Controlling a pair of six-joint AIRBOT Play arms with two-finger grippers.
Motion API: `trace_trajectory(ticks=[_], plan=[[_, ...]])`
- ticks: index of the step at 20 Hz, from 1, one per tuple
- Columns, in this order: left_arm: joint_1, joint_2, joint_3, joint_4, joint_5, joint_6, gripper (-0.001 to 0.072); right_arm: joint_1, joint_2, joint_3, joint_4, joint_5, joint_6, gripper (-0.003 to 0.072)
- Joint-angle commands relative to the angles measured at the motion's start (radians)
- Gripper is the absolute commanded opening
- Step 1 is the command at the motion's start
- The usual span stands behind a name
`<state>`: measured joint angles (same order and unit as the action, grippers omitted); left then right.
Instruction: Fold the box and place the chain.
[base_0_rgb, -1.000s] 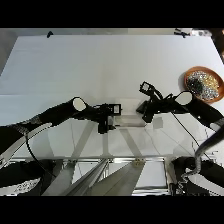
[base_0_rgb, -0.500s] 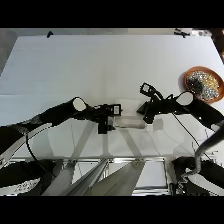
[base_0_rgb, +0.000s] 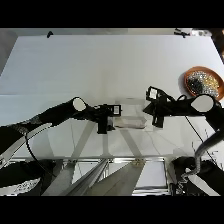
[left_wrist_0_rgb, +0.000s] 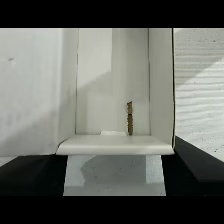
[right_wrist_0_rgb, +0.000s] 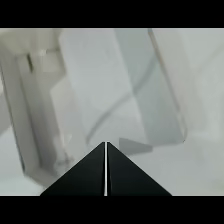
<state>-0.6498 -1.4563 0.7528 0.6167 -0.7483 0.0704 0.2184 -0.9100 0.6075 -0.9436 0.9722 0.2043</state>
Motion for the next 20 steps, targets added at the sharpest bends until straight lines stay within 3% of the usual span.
trace_trajectory(ticks=[1,2,4,5,6,7,8,12,14,18,20], plan=[[0.000,0.001,0.001,-0.002,0.003,-0.001,0.0013,0.000,0.029,0.000,-0.254,0.215,-0.020,0.0007],[0.000,0.001,0.001,-0.002,0.003,-0.001,0.0013,0.000,0.019,-0.002,-0.309,0.262,-0.055,0.0008],[0.000,0.001,0.001,-0.002,0.003,-0.001,0.0013,0.000,-0.002,-0.013,-0.309,0.233,-0.078,0.0010],[0.000,0.001,0.001,-0.002,0.003,-0.001,0.0013,0.000,-0.012,-0.021,-0.273,0.197,-0.078,0.0090],[0.000,0.001,0.001,-0.002,0.003,-0.001,0.0013,0.000,-0.029,-0.027,-0.233,0.156,-0.078,0.0345],[0.000,0.001,0.001,-0.002,0.003,-0.001,0.0013,0.000,-0.048,-0.029,-0.208,0.129,-0.078,0.0517],[0.000,0.001,0.001,-0.002,0.003,-0.001,0.0013,0.000,-0.072,-0.029,-0.190,0.114,-0.078,0.0559],[0.000,0.001,0.001,-0.002,0.003,-0.001,0.0013,0.026,-0.141,-0.029,-0.180,0.103,-0.087,0.0522],[0.000,0.001,0.001,-0.002,0.003,-0.001,0.0013,0.052,-0.155,-0.029,-0.173,0.085,-0.087,0.0417],[0.000,0.001,0.001,-0.002,0.003,-0.001,0.0013,0.063,-0.188,-0.029,-0.125,0.032,-0.082,0.0376],[0.000,0.001,0.001,-0.002,0.003,-0.001,0.0013,0.063,-0.189,-0.029,-0.109,0.029,-0.083,0.0187]])
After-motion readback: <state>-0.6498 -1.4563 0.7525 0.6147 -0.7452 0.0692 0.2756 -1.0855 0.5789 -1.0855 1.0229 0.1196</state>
